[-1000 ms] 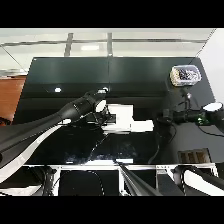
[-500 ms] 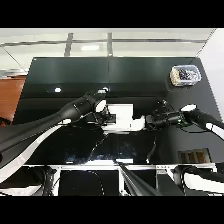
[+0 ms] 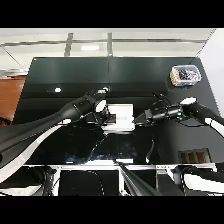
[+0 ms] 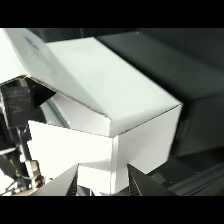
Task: Fold the box and place the chain.
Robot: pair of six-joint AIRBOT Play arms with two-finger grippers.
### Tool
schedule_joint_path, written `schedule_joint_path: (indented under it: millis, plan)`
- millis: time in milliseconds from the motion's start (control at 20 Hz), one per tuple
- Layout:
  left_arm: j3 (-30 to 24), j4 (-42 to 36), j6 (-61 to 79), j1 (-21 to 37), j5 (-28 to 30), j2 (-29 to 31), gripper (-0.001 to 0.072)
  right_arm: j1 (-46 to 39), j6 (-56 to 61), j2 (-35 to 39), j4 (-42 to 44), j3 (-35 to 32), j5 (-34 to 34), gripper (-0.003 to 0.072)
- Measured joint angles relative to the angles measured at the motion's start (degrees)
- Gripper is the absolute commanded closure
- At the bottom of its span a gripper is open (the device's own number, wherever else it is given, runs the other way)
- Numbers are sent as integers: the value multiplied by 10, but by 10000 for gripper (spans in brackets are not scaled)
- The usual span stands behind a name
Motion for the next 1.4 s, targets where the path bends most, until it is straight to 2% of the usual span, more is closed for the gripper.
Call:
schedule_joint_path:
  millis: [150,250,550,800,1100,1350,1400]
  plan:
    - [0,0,0,0,0,0,684,22,22,1,-6,7,-10,341]
    - [0,0,0,0,0,0,684,47,56,3,-41,23,-30,341]
    - [0,0,0,0,1,0,684,132,216,4,-194,104,-68,341]
    - [0,0,0,0,2,0,684,221,408,3,-340,161,-115,341]
    - [0,0,0,0,3,0,684,325,631,-11,-535,211,-134,341]
    - [0,0,-1,0,3,0,684,351,721,-23,-597,220,-137,343]
    - [0,0,-1,0,3,0,684,354,728,-25,-602,221,-135,392]
